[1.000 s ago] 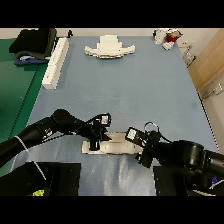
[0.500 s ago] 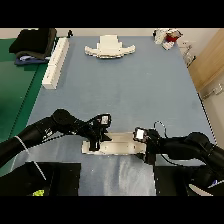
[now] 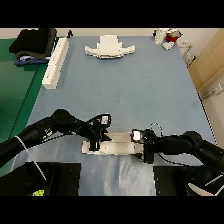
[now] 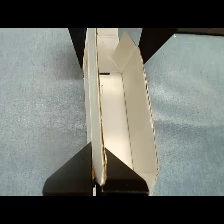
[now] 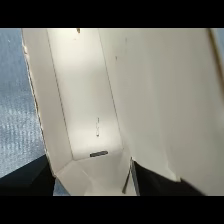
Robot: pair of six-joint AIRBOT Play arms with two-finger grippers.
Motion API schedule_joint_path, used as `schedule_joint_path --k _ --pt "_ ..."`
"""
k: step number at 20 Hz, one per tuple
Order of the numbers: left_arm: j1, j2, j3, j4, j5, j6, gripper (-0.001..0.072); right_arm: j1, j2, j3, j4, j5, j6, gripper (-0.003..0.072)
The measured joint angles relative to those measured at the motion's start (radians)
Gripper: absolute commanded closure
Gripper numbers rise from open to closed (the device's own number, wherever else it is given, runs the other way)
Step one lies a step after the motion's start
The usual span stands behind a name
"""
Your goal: Fold the box.
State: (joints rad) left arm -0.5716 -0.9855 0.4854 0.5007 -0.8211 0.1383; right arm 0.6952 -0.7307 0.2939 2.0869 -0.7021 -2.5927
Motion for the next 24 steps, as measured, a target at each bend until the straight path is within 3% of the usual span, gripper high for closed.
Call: schedule_joint_path --k 12,18,24 --pt "0.000 0.000 0.000 0.000 0.000 0.000 0.0696 -0.005 -0.014 0.000 0.005 -0.006 -0.070 -0.0034" --pt "0.000 0.000 0.000 0.000 0.005 0.000 0.0696 -0.061 -0.017 0.000 0.118 0.022 -0.242 -0.0034" --pt "0.000 0.000 0.000 0.000 -0.001 0.000 0.0696 -0.137 -0.048 0.000 0.219 -0.069 -0.370 -0.0034"
